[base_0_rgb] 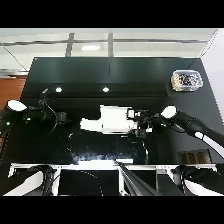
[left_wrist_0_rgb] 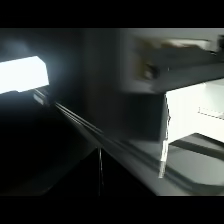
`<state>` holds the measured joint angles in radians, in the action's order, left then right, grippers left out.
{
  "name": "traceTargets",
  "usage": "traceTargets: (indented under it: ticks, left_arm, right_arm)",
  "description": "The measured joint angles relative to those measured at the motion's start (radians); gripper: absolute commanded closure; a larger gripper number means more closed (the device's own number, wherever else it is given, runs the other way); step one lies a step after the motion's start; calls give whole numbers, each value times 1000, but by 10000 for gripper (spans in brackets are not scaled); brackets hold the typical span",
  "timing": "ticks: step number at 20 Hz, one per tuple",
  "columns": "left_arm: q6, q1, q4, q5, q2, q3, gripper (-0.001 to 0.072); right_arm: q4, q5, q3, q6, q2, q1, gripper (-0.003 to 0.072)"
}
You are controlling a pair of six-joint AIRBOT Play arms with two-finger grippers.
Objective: Fold the box and place the chain.
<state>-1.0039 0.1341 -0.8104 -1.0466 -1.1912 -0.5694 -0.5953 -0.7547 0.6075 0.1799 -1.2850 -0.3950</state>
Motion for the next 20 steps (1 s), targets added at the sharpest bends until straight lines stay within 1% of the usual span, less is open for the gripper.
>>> traceTargets:
  ticks: [3, 5, 8, 9, 11, 12, 13, 14, 15, 18, 20]
  left_arm:
    - [16, -36, 132, -34, -97, 21, 682]
    - [48, -81, 210, -28, -157, 23, 683]
    - [82, -160, 277, -14, -211, 5, 681]
    - [90, -183, 289, -14, -221, -7, 653]
    - [105, -216, 304, -13, -232, -35, 348]
    - [115, -226, 311, -18, -236, -53, 217]
    - [126, -231, 308, -29, -239, -72, 112]
    - [134, -234, 301, -45, -241, -94, 45]
    - [141, -236, 291, -57, -242, -114, 16]
    - [153, -246, 273, -112, -244, -166, 16]
    - [158, -275, 256, -138, -243, -189, 16]
  right_arm:
    - [0, 0, 0, 0, 0, 0, 262]
    - [0, 0, 0, 0, 0, 0, 262]
    - [0, 1, 0, 0, 0, 0, 262]
    - [0, 1, 0, 0, 0, 0, 262]
    - [0, 3, 0, 0, 0, 0, 262]
    - [0, 5, 0, 0, 0, 0, 262]
    - [0, 4, 0, 0, 0, 0, 262]
    - [0, 4, 0, 0, 0, 0, 262]
    - [0, 4, 0, 0, 0, 0, 262]
    - [0, 5, 0, 0, 0, 0, 262]
    - [0, 4, 0, 0, 0, 0, 262]
